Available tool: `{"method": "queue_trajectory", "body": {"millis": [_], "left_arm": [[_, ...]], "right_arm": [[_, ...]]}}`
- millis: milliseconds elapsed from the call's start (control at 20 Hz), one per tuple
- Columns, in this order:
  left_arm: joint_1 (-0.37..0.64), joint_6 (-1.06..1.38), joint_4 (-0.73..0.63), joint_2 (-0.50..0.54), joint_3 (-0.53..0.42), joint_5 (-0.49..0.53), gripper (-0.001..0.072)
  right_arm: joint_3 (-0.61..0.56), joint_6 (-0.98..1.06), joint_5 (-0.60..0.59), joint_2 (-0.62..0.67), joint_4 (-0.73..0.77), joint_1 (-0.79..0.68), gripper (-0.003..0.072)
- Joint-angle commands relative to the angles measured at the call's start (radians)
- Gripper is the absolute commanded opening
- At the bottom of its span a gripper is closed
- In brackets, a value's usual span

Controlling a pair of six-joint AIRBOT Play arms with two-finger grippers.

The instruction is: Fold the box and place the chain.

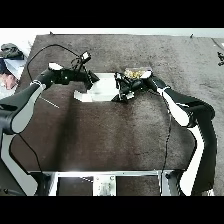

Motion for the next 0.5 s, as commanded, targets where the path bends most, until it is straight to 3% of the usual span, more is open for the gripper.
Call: {"method": "queue_trajectory", "body": {"millis": [0,450], "left_arm": [[0.001,-0.039,0.019,-0.044,0.014,0.030,0.0010],[0.004,-0.029,0.063,-0.083,0.014,-0.029,0.0011]], "right_arm": [[0.001,0.000,0.000,0.000,0.000,0.000,0.0322],[0.001,0.000,0.000,0.000,0.000,0.000,0.0322]]}}
